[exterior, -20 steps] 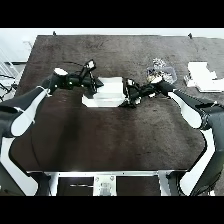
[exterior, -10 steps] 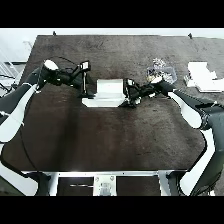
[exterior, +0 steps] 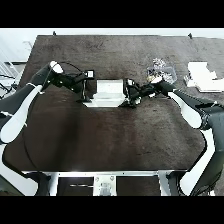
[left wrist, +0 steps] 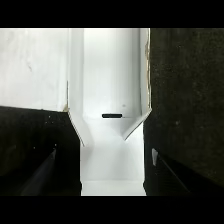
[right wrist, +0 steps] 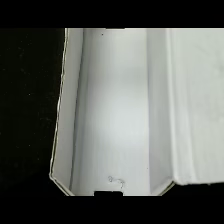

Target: Fold the box and place the chain.

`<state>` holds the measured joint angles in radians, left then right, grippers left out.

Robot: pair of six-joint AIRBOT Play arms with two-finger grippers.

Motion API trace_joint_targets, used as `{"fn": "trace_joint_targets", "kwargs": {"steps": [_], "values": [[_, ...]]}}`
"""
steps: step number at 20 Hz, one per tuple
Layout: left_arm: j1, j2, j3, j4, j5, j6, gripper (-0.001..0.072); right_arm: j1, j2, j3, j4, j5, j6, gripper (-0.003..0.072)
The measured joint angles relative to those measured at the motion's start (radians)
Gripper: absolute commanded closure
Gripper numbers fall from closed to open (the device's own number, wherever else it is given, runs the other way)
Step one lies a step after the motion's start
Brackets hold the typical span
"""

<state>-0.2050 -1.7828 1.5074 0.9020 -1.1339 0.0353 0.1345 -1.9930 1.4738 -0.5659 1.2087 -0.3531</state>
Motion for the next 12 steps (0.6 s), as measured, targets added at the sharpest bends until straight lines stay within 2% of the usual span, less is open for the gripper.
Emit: {"fn": "trace_joint_targets", "kwargs": {"steps": [4,12], "values": [[-0.015,-0.032,0.0,0.006,0.036,-0.001,0.0011,0.0,0.0,0.0,0.0,0.0,0.0,0.0161],[-0.021,-0.067,0.0,-0.026,0.039,-0.001,0.0013,0.0,0.0,0.0,0.0,0.0,0.0,0.0161]]}}
